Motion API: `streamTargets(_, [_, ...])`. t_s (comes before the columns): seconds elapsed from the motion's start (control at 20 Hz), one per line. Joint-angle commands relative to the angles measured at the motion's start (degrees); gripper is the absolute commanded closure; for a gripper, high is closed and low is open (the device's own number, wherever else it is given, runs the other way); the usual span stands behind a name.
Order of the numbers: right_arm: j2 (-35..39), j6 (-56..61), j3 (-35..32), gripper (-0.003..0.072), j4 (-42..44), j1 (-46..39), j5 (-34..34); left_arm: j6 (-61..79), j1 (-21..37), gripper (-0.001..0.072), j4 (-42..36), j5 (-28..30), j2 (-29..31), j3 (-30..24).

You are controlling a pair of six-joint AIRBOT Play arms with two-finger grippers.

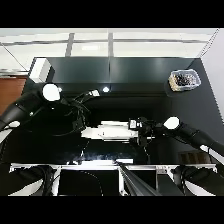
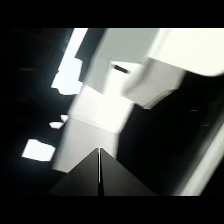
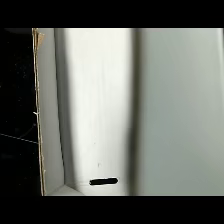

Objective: Fold the box and place the chain.

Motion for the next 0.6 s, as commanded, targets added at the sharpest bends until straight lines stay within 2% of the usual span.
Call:
streamTargets(0.0, [0.02,0.0,-0.02,0.0216,0.0,-0.02,0.04,-5.79,-0.61,0.0685,-21.35,-2.27,1.57,-5.57])
streamTargets(0.1, [0.02,0.0,-0.02,0.0217,0.0,-0.02,0.07,1.86,-2.38,0.0685,-36.24,4.2,1.57,-11.02])
streamTargets(0.15, [0.02,0.0,-0.02,0.0217,0.0,-0.02,0.04,5.09,-2.71,0.0685,-41.55,8.87,1.57,-13.27])
streamTargets(0.2, [0.02,0.0,-0.02,0.0217,0.0,-0.02,0.07,6.29,-2.73,0.0686,-43.45,15.17,1.57,-14.91])
streamTargets(0.35, [0.02,0.0,-0.04,0.0217,0.0,-0.02,0.04,6.21,-2.84,0.0685,-43.63,35.15,1.33,-16.96])
streamTargets(0.4, [0.02,0.0,-0.02,0.0217,0.0,-0.02,0.04,6.43,-2.84,0.0685,-43.08,40.17,1.09,-16.94])
streamTargets(0.45, [0.02,0.0,-0.02,0.0217,0.0,-0.02,0.04,6.36,-2.97,0.0687,-41.18,43.93,0.74,-16.76])
streamTargets(0.55, [0.02,0.0,-0.02,0.0217,0.0,-0.02,0.07,2.23,-3.45,0.0688,-33.33,45.35,-1.31,-15.13])
